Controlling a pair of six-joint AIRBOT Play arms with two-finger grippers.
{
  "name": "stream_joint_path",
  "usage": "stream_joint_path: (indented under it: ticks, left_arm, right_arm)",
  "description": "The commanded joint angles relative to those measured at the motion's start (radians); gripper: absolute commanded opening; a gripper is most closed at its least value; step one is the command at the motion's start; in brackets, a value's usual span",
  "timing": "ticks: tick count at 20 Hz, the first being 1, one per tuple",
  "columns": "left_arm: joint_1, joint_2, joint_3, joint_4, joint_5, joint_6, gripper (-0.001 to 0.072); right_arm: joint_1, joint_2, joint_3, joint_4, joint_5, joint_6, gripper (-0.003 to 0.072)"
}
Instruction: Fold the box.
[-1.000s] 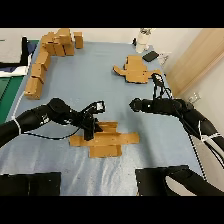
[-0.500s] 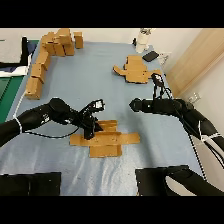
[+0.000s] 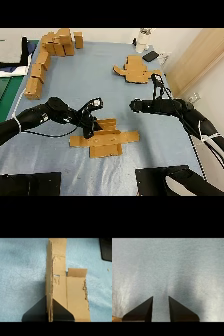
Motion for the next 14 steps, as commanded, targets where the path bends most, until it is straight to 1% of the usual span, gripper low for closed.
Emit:
stream_joint_path:
  ticks: [1, 9, 10, 11, 12, 14]
  left_arm:
    - [0.001, -0.003, 0.001, -0.003, -0.001, 0.005, 0.0013]
    - [0.001, -0.012, 0.001, -0.003, -0.001, 0.005, 0.0014]
    - [0.001, -0.012, 0.001, -0.003, -0.001, 0.004, 0.0013]
    - [0.001, -0.012, 0.001, -0.003, -0.001, 0.004, 0.0014]
    - [0.001, -0.012, 0.001, -0.003, -0.002, 0.004, 0.0014]
    - [0.000, -0.012, 0.001, -0.003, -0.002, 0.004, 0.0014]
  right_arm:
    - [0.000, -0.001, 0.001, 0.000, 0.000, 0.000, 0.0292]
    - [0.000, -0.001, 0.001, 0.000, -0.001, 0.000, 0.0292]
    - [0.000, -0.001, 0.001, 0.001, -0.003, 0.000, 0.0261]
    - [0.000, 0.000, 0.002, 0.001, -0.013, 0.000, 0.0087]
    - [0.000, 0.002, 0.002, 0.001, -0.042, 0.000, 0.0004]
    - [0.001, 0.021, 0.003, 0.000, -0.149, 0.000, 0.0002]
